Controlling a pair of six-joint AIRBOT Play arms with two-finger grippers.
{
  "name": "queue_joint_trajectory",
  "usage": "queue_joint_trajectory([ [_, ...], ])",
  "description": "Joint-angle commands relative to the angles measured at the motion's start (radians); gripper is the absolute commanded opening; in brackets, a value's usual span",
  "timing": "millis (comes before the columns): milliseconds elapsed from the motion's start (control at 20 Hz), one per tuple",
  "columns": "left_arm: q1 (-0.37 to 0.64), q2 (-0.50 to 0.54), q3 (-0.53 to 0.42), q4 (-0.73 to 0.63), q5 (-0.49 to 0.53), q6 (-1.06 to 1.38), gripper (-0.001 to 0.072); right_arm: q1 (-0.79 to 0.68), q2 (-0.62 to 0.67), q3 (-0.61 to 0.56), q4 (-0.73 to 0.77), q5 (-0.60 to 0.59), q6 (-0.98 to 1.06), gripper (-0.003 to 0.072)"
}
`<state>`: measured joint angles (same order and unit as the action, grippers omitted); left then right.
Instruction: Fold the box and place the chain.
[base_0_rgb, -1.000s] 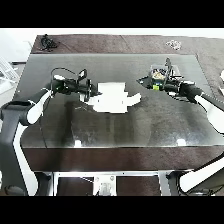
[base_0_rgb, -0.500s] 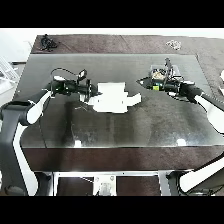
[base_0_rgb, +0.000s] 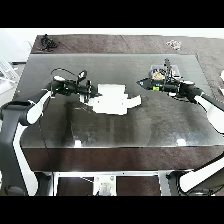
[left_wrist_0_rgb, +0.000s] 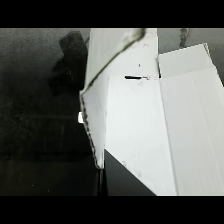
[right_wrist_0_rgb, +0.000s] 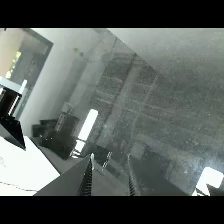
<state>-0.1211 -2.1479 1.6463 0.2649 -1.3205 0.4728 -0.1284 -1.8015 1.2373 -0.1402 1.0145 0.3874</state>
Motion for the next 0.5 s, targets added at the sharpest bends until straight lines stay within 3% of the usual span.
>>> queue_joint_trajectory([
  [0,0.0,0.0,0.0,-0.004,0.003,0.0,0.0021,0.0,0.001,0.001,0.01,0.005,-0.045,0.0206],
  [100,0.0,0.0,0.0,-0.004,0.003,0.0,0.0021,-0.005,0.02,0.0,0.009,0.108,-0.091,0.0207],
  [200,0.0,0.0,0.0,-0.004,0.004,0.0,0.0021,-0.005,0.092,-0.04,0.009,0.181,-0.113,0.0139],
  [300,0.0,0.0,0.0,-0.004,0.004,0.0,0.0021,0.004,0.216,-0.13,0.009,0.175,-0.151,0.0139],
  [450,0.0,0.0,0.0,-0.004,0.003,-0.001,0.0021,0.067,0.412,-0.292,-0.001,0.046,-0.293,0.014],
])
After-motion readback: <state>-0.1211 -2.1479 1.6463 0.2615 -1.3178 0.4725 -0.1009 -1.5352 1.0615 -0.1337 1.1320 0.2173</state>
